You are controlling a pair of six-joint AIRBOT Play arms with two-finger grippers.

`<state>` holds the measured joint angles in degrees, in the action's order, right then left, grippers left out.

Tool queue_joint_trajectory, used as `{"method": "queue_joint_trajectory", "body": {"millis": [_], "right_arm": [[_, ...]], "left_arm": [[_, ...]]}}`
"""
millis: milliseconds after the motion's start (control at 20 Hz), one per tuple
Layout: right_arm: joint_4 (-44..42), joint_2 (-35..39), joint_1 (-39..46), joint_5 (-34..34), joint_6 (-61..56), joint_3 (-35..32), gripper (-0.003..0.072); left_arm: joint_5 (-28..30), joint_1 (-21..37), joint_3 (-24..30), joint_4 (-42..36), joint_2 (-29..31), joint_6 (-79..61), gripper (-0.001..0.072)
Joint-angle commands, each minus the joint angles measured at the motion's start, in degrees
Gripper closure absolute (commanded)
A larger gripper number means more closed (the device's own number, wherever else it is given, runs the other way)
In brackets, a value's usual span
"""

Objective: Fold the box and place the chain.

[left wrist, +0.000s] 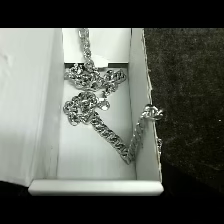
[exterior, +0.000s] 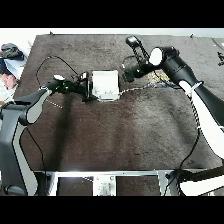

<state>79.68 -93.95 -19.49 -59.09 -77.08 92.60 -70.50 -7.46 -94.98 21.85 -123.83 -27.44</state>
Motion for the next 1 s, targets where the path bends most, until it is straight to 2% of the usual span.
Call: {"method": "queue_joint_trajectory", "body": {"millis": [0,150,250,400,500,950], "right_arm": [[-3.76,-0.61,2.36,2.27,-0.72,-6.86,0.0514],[-7.65,-4.48,2.29,6.25,-0.72,-7.98,0.0512],[-9.55,-7.04,2.29,8.39,-0.74,-7.96,0.0382],[-10.49,-9.77,2.27,9.42,-1.14,-7.87,0.0384],[-11.58,-10.58,2.16,10.99,-1.14,-7.85,0.0412],[-11.61,-13.16,0.92,14.91,-0.94,-7.02,0.0413]], "left_arm": [[0.02,0.02,0.00,0.02,-0.04,-0.02,0.0291],[0.00,0.02,0.00,0.02,-0.04,-0.02,0.0291],[0.00,0.02,0.00,0.02,-0.04,-0.02,0.0291],[0.00,0.02,0.00,0.02,-0.04,-0.02,0.0291],[0.00,0.02,0.00,0.02,-0.04,-0.02,0.0291],[0.00,0.02,0.00,0.02,-0.04,-0.02,0.0291]]}}
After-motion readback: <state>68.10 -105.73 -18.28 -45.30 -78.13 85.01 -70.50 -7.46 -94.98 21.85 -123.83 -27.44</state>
